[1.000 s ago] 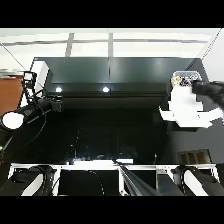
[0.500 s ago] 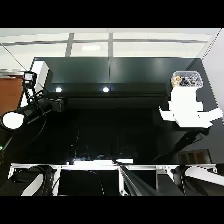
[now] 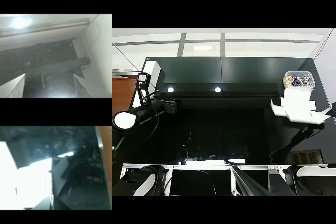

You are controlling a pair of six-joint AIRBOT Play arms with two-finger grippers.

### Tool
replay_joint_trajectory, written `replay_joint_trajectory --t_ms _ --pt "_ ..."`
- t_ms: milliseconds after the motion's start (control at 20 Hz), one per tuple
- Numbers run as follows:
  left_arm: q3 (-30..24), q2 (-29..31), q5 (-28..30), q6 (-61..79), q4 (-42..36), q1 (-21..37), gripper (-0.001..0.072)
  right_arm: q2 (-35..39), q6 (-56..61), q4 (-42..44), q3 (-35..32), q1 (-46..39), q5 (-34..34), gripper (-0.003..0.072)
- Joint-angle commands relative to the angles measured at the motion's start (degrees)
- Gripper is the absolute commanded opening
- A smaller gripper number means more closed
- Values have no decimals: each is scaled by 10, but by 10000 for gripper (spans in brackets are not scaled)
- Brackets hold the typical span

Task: Fold the box and place the chain.

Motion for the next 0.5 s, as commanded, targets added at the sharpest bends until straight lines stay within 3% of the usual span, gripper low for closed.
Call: replay_joint_trajectory --t_ms 0,200,450 --pt "0 0 -1 0 -9 0 708 3 -44 55 5 16 59 13" --pt "0 0 -14 0 -20 0 708 71 -39 234 -61 28 128 12" --pt "-1 0 -47 -1 -33 -3 709 296 -99 346 -295 124 25 12"
